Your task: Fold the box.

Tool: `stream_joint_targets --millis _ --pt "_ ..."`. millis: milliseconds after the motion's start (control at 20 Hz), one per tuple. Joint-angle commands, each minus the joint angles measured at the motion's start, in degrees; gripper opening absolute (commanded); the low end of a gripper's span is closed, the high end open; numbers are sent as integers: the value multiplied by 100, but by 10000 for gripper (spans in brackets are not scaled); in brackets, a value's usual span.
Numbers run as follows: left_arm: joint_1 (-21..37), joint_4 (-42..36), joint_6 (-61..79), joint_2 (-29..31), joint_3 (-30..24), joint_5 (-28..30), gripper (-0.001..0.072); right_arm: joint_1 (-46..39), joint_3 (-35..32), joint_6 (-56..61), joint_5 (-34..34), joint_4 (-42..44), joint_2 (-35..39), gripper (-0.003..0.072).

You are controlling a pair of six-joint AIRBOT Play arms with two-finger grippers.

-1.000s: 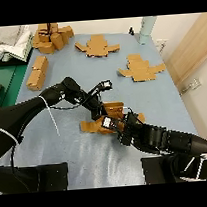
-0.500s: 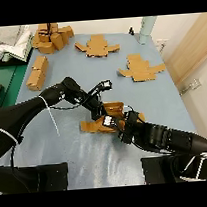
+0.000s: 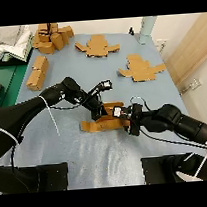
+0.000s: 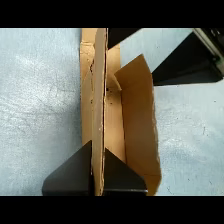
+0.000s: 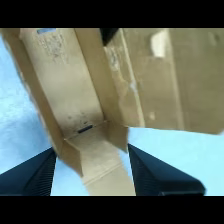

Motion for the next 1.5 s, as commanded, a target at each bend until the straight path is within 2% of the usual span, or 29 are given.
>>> stream_joint_targets --millis 0,250,500,700,1450 --pt "2 0 2 -4 -2 2 14 -730 83 -1939 92 1333 -17 720" --pt "2 0 2 -2 -2 2 14 -1268 284 -3432 0 2640 -621 720" --pt "0 0 2 -4 -2 2 14 -1287 354 -3585 -323 2983 -1307 720" --pt "0 0 2 -2 -2 2 14 -1287 354 -3580 -470 3088 -1641 719" --pt "2 0 2 -4 -2 2 14 -1279 354 -3456 -472 3005 -1635 713"
